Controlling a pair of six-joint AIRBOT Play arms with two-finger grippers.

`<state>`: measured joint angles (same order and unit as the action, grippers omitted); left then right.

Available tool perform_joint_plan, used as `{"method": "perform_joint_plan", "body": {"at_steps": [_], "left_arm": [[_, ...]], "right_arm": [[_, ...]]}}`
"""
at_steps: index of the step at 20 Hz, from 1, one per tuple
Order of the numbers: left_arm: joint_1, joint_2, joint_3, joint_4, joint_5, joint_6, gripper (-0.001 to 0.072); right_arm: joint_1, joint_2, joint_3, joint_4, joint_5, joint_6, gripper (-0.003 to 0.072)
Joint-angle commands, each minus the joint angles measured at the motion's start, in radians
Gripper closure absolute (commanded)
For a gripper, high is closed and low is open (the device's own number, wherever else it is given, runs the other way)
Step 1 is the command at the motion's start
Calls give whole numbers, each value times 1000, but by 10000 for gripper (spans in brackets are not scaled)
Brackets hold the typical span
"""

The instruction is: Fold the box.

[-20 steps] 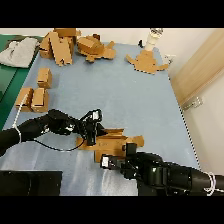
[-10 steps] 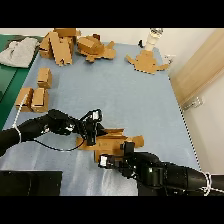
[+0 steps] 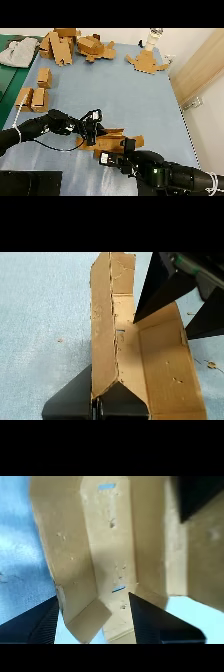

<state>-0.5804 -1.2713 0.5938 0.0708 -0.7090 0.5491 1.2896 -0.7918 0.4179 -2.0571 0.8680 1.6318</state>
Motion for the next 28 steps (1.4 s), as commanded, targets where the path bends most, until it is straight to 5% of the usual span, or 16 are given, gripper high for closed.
{"method": "perform_joint_plan", "body": {"at_steps": [1, 4, 6, 7, 12, 13, 14, 15, 28], "left_arm": [[0, 1, -1, 0, 0, 0, 695], [0, 1, -1, 0, 0, 0, 695], [0, 1, -1, 0, 0, 0, 695], [0, 0, -1, 0, 0, 0, 694], [0, 1, -1, 0, 0, 0, 694], [0, 1, -1, 0, 0, 0, 694], [0, 0, -1, 0, 0, 0, 694], [0, 0, -1, 0, 0, 0, 695], [0, 1, -1, 0, 0, 0, 694]], "right_arm": [[-58, 71, -37, -12, -99, 2, 65], [-143, 127, -113, 63, -204, -96, 70], [-198, 132, -127, 181, -257, -227, 299], [-229, 132, -127, 226, -283, -283, 345], [-283, 132, -124, 257, -283, -322, 341], [-283, 132, -124, 259, -283, -323, 259], [-285, 131, -124, 254, -285, -323, 21], [-285, 129, -124, 248, -285, -324, -34], [-285, 128, -123, 248, -249, -323, -34]]}}
